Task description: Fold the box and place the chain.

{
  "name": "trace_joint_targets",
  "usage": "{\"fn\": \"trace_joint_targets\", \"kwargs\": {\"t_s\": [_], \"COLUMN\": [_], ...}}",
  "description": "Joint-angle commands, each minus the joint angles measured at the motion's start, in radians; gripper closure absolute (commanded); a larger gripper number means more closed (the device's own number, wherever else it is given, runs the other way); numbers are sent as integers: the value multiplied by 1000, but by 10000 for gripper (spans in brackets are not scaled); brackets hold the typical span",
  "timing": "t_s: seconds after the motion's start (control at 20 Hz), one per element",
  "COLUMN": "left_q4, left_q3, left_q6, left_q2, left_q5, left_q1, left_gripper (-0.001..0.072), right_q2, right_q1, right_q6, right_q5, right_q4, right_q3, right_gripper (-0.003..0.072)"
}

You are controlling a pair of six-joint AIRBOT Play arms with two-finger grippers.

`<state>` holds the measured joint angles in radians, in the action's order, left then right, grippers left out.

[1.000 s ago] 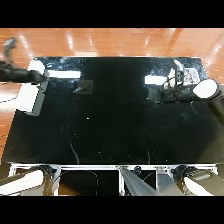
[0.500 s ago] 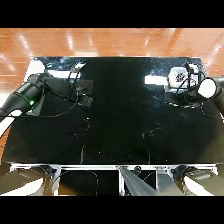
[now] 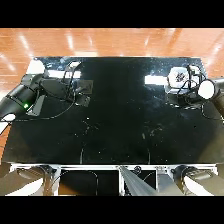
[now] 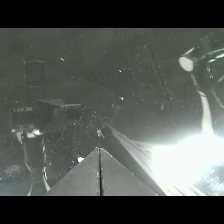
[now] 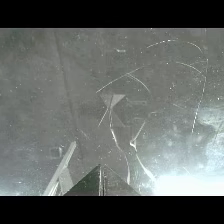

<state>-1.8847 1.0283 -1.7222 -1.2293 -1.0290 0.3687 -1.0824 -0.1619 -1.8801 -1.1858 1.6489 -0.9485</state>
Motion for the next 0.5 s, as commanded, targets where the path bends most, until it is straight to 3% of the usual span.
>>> {"fn": "trace_joint_targets", "kwargs": {"t_s": [0.0, 0.45], "left_q4": [-5, -12], "left_q3": [0, 0], "left_q6": [2, 3], "left_q2": [3, 3], "left_q5": [2, 17], "left_q1": [0, 1], "left_gripper": [683, 683], "right_q2": [0, 0], "right_q1": [0, 0], "right_q6": [-2, -2], "right_q5": [0, 0], "right_q4": [2, 2], "right_q3": [0, 0], "right_gripper": [657, 657]}}
